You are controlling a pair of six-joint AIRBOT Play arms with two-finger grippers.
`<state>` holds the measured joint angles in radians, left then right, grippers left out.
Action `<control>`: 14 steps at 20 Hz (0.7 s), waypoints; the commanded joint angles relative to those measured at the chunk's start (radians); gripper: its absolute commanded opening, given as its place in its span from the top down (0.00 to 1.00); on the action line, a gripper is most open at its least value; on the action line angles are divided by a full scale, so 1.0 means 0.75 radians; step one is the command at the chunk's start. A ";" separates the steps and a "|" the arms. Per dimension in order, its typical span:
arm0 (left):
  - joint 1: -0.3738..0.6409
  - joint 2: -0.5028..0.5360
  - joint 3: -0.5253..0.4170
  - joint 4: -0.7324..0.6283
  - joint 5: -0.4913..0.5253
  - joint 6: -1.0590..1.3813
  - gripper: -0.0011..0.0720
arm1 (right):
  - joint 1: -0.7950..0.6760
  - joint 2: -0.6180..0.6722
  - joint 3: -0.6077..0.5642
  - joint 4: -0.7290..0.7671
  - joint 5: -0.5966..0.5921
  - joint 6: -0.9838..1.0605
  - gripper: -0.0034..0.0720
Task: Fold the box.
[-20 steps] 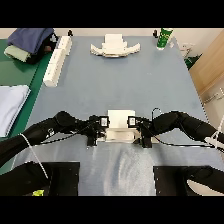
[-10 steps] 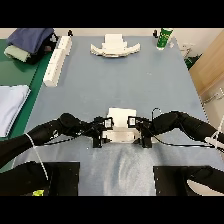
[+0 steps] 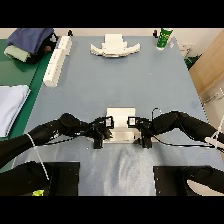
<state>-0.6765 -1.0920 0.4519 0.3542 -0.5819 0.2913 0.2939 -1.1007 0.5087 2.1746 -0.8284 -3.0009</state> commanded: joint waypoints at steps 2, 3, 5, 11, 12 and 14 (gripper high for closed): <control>0.044 0.051 0.000 0.162 0.004 -0.168 0.84 | -0.001 0.001 0.002 0.002 0.001 -0.001 0.29; 0.059 0.083 0.000 0.210 0.003 -0.214 0.84 | -0.001 0.001 0.002 0.002 0.001 -0.001 0.29; 0.092 0.161 0.000 0.337 0.003 -0.338 0.84 | -0.001 0.001 0.002 0.002 0.001 -0.001 0.29; 0.159 0.569 0.000 0.525 -0.148 -0.691 0.84 | -0.001 0.001 0.002 0.002 0.001 -0.001 0.29; 0.159 0.623 0.000 0.559 -0.169 -0.782 0.84 | -0.001 0.001 0.002 0.002 0.001 -0.001 0.29; 0.171 0.715 0.000 0.774 -0.167 -1.202 0.84 | -0.001 0.001 0.002 0.002 0.001 -0.001 0.29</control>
